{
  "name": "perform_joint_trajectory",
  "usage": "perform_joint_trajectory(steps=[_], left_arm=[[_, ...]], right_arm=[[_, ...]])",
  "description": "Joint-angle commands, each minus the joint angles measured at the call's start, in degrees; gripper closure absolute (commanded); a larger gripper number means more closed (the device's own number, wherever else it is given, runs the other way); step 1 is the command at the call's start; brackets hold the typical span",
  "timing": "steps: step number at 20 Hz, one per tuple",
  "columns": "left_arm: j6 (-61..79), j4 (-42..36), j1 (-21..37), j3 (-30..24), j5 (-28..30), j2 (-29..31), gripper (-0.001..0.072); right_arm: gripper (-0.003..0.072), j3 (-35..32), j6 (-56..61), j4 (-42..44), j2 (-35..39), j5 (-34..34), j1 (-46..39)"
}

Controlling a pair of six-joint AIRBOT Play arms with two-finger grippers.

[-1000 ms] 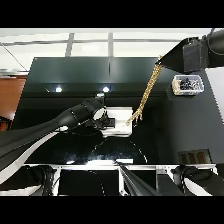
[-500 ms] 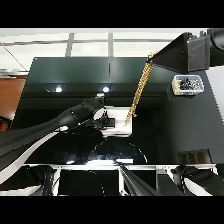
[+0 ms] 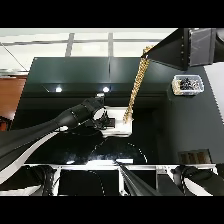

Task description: Fold the box and place the chain.

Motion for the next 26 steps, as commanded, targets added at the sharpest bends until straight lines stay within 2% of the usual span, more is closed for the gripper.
perform_joint_trajectory(steps=[1,6,8,13,21,26], left_arm=[[0.0,0.02,0.0,-0.02,0.02,0.0,0.0682],[0.0,0.0,0.0,-0.02,0.0,0.0,0.0682],[0.0,0.0,0.0,-0.02,0.0,0.0,0.0681],[0.0,0.0,0.0,-0.02,0.0,0.0,0.0681],[0.0,0.02,0.0,-0.02,0.02,0.0,0.0682],[0.0,0.0,0.0,-0.02,0.0,0.0,0.0681]], right_arm=[[0.0686,-0.15,-0.07,0.76,-0.07,-0.15,1.11],[0.0686,-0.2,-0.48,0.59,-0.33,-2.21,2.34],[0.0685,-2.86,-0.44,0.48,-0.37,-2.03,2.34],[0.0684,-17.44,-0.46,-1.86,-0.37,-4.74,3.28],[0.0683,-37.24,-0.7,-3.56,-0.37,-10.12,4.09],[0.0682,-45.66,-0.66,-4.44,-0.37,-16.04,7.39]])
